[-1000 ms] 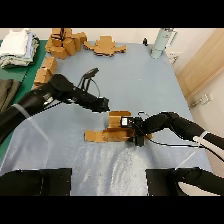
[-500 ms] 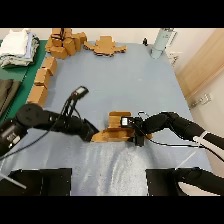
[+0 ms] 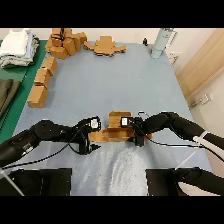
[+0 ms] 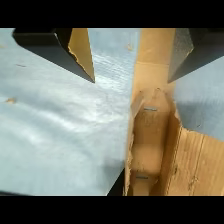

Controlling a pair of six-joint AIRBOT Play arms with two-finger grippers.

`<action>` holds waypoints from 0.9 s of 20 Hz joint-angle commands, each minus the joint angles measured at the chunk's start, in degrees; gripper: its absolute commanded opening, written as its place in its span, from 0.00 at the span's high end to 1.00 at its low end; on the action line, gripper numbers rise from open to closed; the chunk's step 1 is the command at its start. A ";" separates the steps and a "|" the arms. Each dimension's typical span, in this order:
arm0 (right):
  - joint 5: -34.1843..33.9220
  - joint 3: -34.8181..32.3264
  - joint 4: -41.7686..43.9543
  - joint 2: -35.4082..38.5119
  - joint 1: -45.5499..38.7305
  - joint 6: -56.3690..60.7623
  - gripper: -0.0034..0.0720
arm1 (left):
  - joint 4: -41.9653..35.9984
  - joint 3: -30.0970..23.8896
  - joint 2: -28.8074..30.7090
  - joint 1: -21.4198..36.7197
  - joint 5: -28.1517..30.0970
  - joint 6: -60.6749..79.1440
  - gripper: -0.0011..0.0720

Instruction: Fold the box.

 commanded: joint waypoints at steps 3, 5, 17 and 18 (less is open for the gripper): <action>0.02 -0.04 0.00 0.00 -0.02 0.02 0.28 | -12.55 1.77 -11.13 1.03 2.97 19.43 0.02; 0.02 -0.04 0.00 0.00 -0.02 0.02 0.28 | -12.85 3.74 -13.51 1.03 2.78 19.41 0.02; 0.02 -0.04 0.00 0.00 -0.02 0.02 0.28 | -13.44 6.54 -18.88 1.01 3.98 19.85 0.67; 0.02 -0.04 0.00 0.00 -0.02 0.02 0.28 | -14.38 6.67 -19.21 1.01 3.93 19.85 0.67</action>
